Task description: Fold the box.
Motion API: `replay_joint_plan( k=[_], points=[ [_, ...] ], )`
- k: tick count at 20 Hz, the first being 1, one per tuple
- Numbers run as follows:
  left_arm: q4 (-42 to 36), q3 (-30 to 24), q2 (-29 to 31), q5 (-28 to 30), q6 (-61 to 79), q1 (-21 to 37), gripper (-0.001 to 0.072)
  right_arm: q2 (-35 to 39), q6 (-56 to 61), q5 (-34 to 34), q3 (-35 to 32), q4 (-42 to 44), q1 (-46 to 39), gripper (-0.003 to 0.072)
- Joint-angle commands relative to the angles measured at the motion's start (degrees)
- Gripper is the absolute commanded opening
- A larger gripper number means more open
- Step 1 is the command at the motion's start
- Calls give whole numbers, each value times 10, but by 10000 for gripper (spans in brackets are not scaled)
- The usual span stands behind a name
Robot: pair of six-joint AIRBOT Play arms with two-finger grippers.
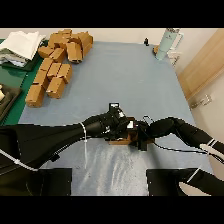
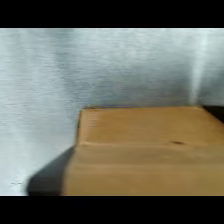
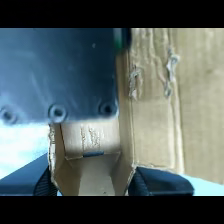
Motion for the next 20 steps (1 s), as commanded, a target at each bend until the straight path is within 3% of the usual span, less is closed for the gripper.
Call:
replay_joint_plan(
  k=[1,2,7,8,9,15,17,20],
  points=[
    [5,0,-5,16,-8,0,104,0,0,0,0,0,0,446],
    [7,0,-5,19,-8,0,13,0,0,0,0,0,0,446],
    [-1,0,-5,23,-8,0,23,0,0,0,0,0,0,446],
    [-1,0,-5,21,-7,0,317,0,0,0,0,0,0,446],
    [-1,0,-5,15,-13,0,523,0,0,0,0,0,0,446],
    [1,0,-5,-4,-17,10,520,0,0,0,0,0,0,445],
    [2,0,-6,13,-17,10,299,0,0,0,0,0,0,446],
    [1,0,-10,25,-6,10,290,0,0,0,0,0,0,446]
  ],
)
